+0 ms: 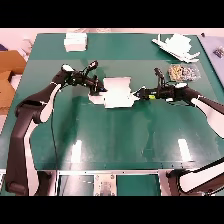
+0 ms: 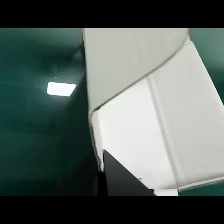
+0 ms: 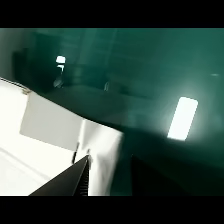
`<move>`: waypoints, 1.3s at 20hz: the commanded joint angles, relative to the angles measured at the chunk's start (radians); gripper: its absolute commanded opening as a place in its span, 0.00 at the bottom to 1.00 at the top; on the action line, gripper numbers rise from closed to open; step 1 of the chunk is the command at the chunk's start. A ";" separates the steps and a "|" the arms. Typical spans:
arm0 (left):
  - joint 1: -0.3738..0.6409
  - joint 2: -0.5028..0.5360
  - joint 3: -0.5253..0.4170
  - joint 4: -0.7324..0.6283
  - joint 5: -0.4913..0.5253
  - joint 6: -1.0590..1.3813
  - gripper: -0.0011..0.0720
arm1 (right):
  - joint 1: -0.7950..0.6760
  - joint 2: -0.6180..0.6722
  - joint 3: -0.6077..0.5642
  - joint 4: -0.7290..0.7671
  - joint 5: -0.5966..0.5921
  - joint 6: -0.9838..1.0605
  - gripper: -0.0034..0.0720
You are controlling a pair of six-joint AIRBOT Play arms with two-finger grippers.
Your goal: Fold the box and place the chain.
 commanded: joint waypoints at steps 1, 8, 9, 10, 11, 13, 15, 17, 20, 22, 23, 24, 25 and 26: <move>0.002 0.000 0.000 0.004 0.001 0.018 0.05 | -0.050 0.001 0.002 0.010 -0.002 0.003 0.47; 0.001 0.001 -0.014 0.009 -0.003 0.046 0.04 | -0.126 0.001 0.018 0.024 -0.008 -0.003 0.52; 0.001 0.001 -0.014 0.015 -0.003 0.054 0.04 | -0.126 0.001 0.018 0.024 -0.015 -0.005 0.52; 0.001 0.001 -0.014 0.016 -0.009 0.064 0.04 | -0.125 0.001 0.018 0.024 -0.021 -0.005 0.52; 0.001 0.002 -0.014 0.016 -0.011 0.070 0.04 | -0.125 0.000 0.018 0.024 -0.022 -0.005 0.52; 0.000 0.002 -0.014 0.022 -0.013 0.078 0.04 | -0.126 0.000 0.018 0.024 -0.026 -0.005 0.52; 0.000 0.002 -0.014 0.034 -0.014 0.079 0.04 | -0.125 0.000 0.018 0.024 -0.049 -0.005 0.52; 0.000 0.004 -0.014 0.064 -0.027 0.077 0.04 | -0.125 -0.001 0.018 0.023 -0.066 -0.005 0.54; 0.000 0.024 -0.014 0.079 -0.041 0.077 0.04 | -0.122 -0.007 0.017 0.023 -0.068 -0.005 0.54; 0.000 0.042 -0.014 0.084 -0.021 0.076 0.04 | -0.118 -0.017 0.013 0.023 -0.070 -0.005 0.54; 0.000 0.042 -0.015 0.083 -0.016 0.077 0.04 | -0.117 -0.020 0.011 0.023 -0.070 -0.005 0.54; 0.000 0.043 -0.031 0.079 0.003 0.077 0.04 | -0.114 -0.023 0.010 0.023 -0.071 -0.005 0.54; -0.002 0.046 -0.054 0.059 0.011 0.089 0.04 | -0.112 -0.023 0.010 0.023 -0.070 -0.005 0.54; -0.006 0.051 -0.079 0.033 0.024 0.108 0.04 | -0.111 -0.023 0.010 0.022 -0.071 -0.005 0.54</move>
